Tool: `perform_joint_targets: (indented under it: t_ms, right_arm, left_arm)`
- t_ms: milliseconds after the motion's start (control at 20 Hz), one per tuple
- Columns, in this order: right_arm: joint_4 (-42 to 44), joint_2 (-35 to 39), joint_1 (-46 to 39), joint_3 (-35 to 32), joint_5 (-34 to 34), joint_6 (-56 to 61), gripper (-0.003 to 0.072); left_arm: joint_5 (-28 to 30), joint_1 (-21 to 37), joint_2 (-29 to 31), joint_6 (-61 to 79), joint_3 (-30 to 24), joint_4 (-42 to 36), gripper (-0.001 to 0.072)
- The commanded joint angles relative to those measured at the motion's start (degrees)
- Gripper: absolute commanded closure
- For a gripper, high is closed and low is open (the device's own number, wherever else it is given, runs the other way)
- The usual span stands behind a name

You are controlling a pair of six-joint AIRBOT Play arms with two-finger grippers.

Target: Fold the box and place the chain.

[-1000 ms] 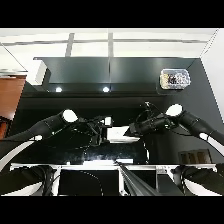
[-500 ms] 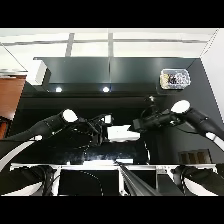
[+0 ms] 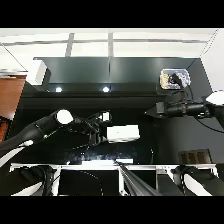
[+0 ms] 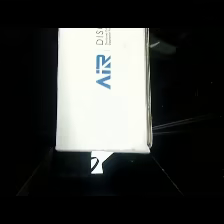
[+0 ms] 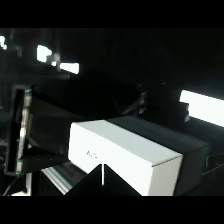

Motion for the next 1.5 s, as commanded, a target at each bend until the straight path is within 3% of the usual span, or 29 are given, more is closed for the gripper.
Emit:
perform_joint_targets:
  t_ms: [0,250,700,1050,1450]
  right_arm:
    - [-0.3,0.7,-3.1,0.2,0.4,-0.4,0.0673]
    - [-0.3,0.7,-3.1,0.2,-0.3,-0.5,0.0673]
    - [-0.6,0.7,-3.1,0.2,-0.9,-0.5,0.0672]
    - [-2.0,0.7,-3.1,0.2,-1.3,-1.8,0.0672]
    - [-2.9,0.7,-3.1,0.2,-2.5,-2.1,0.0672]
  left_arm:
    - [-1.3,0.0,3.8,-8.1,0.1,8.5,-0.0004]
    - [4.5,-3.4,2.4,-12.2,5.1,6.5,0.0]
    - [4.3,-7.3,-5.9,-14.4,12.8,2.8,0.0]
    - [7.2,-10.0,-9.2,-14.4,13.4,1.9,0.0]
    - [5.8,-11.3,-9.7,-14.4,13.5,1.7,0.0]
